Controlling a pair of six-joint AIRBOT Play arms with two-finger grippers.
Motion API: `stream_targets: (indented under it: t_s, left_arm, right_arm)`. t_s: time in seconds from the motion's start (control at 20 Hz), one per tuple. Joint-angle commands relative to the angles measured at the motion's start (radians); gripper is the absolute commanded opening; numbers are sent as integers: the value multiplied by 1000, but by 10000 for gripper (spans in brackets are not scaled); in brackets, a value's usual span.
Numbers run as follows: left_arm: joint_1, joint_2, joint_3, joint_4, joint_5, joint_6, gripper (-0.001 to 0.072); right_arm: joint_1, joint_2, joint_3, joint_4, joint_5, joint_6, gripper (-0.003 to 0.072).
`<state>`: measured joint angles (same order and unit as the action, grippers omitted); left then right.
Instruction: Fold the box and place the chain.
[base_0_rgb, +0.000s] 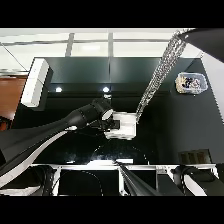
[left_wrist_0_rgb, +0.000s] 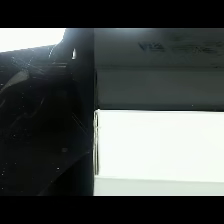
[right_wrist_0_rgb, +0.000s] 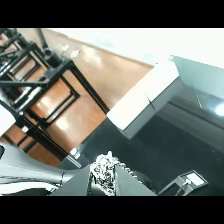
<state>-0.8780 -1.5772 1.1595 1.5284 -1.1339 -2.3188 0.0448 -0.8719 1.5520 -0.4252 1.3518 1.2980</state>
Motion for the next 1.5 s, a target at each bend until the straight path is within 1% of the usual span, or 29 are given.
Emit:
stream_targets:
  t_s: [0.0,0.2,0.4,0.65,0.7,0.85,1.05,1.25,1.35,1.45]
  left_arm:
    - [0,0,0,0,0,0,30]
    - [0,0,0,0,-1,0,30]
    - [0,0,0,0,-1,0,31]
    - [0,0,0,0,0,0,30]
    - [1,0,0,0,-1,0,31]
    - [0,0,0,0,-1,0,30]
    - [0,0,0,0,-1,0,30]
    - [1,0,0,0,-1,0,31]
    - [0,0,0,0,-1,0,30]
    - [1,0,0,0,0,0,30]
  right_arm:
    - [1,0,0,7,-10,0,4]
    - [1,0,0,10,-10,0,5]
    - [1,0,0,80,-21,-11,5]
    - [21,-4,-13,58,-29,-31,4]
    - [44,-4,-40,54,-31,-31,5]
    - [120,-4,-175,37,-37,-31,5]
    - [124,-3,-323,-85,-59,-21,5]
    - [128,-4,-486,-108,-68,-18,5]
    - [140,-4,-590,-119,-117,-19,5]
    - [167,-4,-705,-152,-208,-19,5]
